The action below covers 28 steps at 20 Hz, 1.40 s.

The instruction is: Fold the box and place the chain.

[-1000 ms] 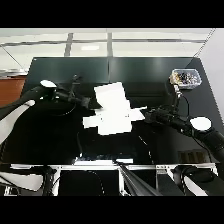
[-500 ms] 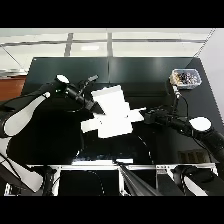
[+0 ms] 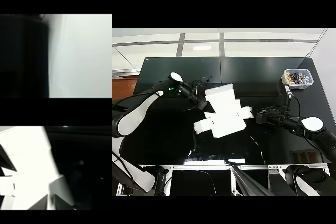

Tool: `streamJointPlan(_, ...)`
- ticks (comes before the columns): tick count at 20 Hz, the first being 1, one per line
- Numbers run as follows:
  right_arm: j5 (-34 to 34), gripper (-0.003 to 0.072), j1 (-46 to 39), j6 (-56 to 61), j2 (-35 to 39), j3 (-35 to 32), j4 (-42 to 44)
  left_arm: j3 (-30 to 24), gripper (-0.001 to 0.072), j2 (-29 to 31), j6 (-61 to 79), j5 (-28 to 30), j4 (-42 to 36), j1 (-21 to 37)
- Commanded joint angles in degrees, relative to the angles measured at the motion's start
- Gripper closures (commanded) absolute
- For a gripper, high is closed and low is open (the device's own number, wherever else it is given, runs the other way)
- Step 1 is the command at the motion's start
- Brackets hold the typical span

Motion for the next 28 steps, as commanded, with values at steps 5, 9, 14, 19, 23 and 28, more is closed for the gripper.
streamJointPlan(5, 13.40, 0.0011, -6.01, 2.16, 0.04, 8.41, -20.46, -0.46, 0.0685, 7.56, -5.01, -1.11, 7.17, -0.15)
streamJointPlan(9, 24.55, 0.0011, -7.63, -1.70, 0.04, 15.04, -34.60, -13.84, 0.0683, 23.28, 3.43, 13.40, 1.64, -2.45)
streamJointPlan(14, 15.04, 0.0011, 0.59, -17.49, -0.61, 11.34, -35.45, -30.86, 0.0678, 33.90, 37.90, 33.53, -2.75, -9.55)
streamJointPlan(19, 13.66, 0.0011, 7.67, -20.48, -0.85, 8.13, -36.46, -30.49, 0.0678, 29.62, 37.68, 36.37, -2.38, -13.49)
streamJointPlan(23, 13.40, 0.0011, 9.14, -24.63, -0.92, 6.03, -36.96, -28.87, 0.0678, 25.75, 37.40, 37.81, 4.07, -15.30)
streamJointPlan(28, 14.27, 0.0011, 9.25, -27.10, -1.31, 5.05, -39.41, -28.48, 0.0678, 24.85, 37.42, 39.01, 4.26, -15.23)
